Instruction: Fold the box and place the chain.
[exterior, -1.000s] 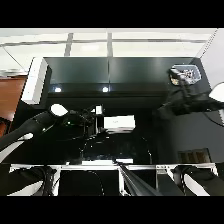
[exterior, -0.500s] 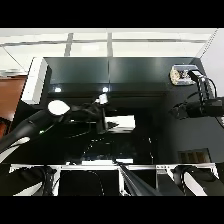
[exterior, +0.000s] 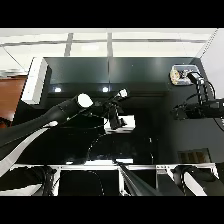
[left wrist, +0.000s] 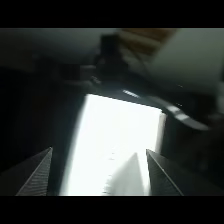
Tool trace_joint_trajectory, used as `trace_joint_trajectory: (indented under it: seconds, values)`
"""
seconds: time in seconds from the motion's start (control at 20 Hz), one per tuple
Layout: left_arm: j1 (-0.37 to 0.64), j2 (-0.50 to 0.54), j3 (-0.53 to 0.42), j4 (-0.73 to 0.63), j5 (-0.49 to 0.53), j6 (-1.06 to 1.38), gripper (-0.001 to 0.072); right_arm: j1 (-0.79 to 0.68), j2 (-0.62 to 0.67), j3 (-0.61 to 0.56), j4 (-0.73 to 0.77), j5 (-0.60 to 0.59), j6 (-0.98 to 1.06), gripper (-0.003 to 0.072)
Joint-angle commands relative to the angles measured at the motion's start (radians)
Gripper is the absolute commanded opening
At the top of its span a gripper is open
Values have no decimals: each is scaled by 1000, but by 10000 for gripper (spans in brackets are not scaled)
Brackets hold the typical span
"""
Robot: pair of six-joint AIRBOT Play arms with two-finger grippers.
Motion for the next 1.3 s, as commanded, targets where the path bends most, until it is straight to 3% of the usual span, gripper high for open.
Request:
trace_joint_trajectory:
  seconds: [0.0,0.3,0.8,0.9,0.95,1.0,1.1,1.25]
  values:
    - [-3,-26,23,51,-84,-53,717,0,1,-2,-1,-19,-1,15]
    - [-21,-26,84,190,-156,-85,717,0,1,-2,-1,-28,-1,15]
    - [-136,-53,155,592,-222,-521,712,0,0,-2,-1,-28,0,15]
    - [-160,-58,177,724,-230,-659,652,0,0,-2,-1,-28,0,15]
    - [-163,-57,202,779,-264,-733,402,0,0,-2,-1,-28,0,15]
    - [-155,-56,232,788,-315,-771,275,0,1,-2,-1,-28,0,15]
    - [-104,-26,275,786,-416,-801,275,0,1,-2,-1,-27,0,15]
    - [50,85,281,807,-586,-927,275,0,1,-2,0,-21,0,15]
